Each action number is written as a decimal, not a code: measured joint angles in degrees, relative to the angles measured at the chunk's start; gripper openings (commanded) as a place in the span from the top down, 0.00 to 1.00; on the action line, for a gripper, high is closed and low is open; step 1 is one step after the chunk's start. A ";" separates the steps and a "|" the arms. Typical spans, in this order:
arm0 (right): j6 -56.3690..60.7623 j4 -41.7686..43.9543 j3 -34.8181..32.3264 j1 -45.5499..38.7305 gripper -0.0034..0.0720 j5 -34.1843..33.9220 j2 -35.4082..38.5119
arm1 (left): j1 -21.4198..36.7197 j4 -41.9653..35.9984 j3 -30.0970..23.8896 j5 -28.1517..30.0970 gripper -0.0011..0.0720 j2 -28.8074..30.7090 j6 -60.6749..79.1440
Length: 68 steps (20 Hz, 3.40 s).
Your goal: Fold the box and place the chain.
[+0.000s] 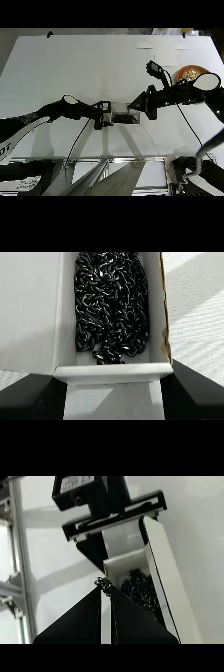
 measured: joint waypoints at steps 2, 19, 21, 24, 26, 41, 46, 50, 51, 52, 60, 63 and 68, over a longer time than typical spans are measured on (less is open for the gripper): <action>0.26 1.07 -0.72 0.00 0.93 -1.27 0.00 | 0.00 0.00 0.00 0.00 0.95 0.00 0.02; 21.70 -18.86 14.14 5.07 0.94 -10.67 -11.67 | 0.00 0.00 0.00 0.00 0.95 0.00 0.02; 24.85 -24.92 14.99 6.93 0.94 -8.37 -14.05 | 0.00 0.00 0.00 0.00 0.95 0.00 0.02; 26.05 -29.59 15.50 10.05 0.94 -5.33 -15.67 | 0.00 0.00 0.00 0.00 0.95 0.00 0.02; 23.98 -31.19 15.61 12.11 0.94 -3.39 -15.80 | 0.00 0.00 0.00 0.00 0.95 0.00 0.02; 9.84 -31.91 12.92 20.55 0.71 -2.27 -11.85 | 0.00 0.00 0.00 0.00 0.95 0.00 0.02; 9.01 -31.95 10.32 20.83 0.69 -5.09 -11.74 | 0.00 -0.09 0.00 0.07 0.95 0.00 -0.17; 8.74 -32.04 9.51 20.85 0.74 -6.38 -11.72 | 0.02 -0.24 0.00 0.20 0.95 0.00 -0.13; 8.72 -32.11 9.42 20.85 0.74 -6.51 -11.74 | 0.02 -0.24 0.00 0.20 0.95 0.00 -0.11; 8.72 -32.15 9.35 20.85 0.74 -6.67 -11.72 | 0.02 -0.24 0.00 0.20 0.95 0.00 -0.09; 5.09 -31.98 9.25 20.83 0.75 -8.39 -6.91 | 0.02 0.00 0.00 0.11 0.95 0.00 0.15; 3.65 -31.87 9.25 20.83 0.75 -12.85 -6.16 | 0.02 0.00 0.00 0.07 0.95 0.00 0.11; 2.91 -31.76 9.25 20.70 0.74 -16.02 -8.33 | 0.02 0.00 0.00 0.02 0.95 0.00 0.07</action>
